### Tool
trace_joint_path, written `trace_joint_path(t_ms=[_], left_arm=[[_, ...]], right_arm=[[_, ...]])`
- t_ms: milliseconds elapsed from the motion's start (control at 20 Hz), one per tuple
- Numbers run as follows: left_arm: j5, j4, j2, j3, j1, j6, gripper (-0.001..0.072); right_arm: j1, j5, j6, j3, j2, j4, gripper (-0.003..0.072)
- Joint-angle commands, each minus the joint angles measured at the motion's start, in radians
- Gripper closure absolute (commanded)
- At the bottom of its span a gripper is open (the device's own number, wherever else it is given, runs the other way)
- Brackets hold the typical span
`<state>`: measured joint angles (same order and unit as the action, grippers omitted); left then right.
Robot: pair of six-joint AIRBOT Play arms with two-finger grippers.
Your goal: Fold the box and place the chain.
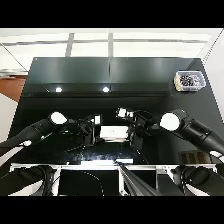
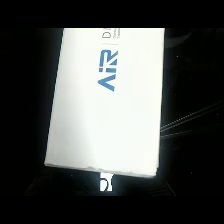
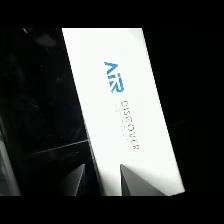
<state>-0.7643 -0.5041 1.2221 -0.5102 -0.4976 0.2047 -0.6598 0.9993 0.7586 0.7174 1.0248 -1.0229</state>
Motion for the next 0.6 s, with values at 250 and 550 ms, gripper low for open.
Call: trace_joint_path(t_ms=[250,550], left_arm=[[0.001,0.000,0.001,-0.001,0.000,0.001,0.0225],[0.001,0.000,0.001,-0.001,-0.001,0.001,0.0225]], right_arm=[[0.016,-0.061,0.507,-0.048,-0.037,0.250,0.0648],[0.037,-0.210,0.509,-0.140,0.055,0.544,0.0646]])
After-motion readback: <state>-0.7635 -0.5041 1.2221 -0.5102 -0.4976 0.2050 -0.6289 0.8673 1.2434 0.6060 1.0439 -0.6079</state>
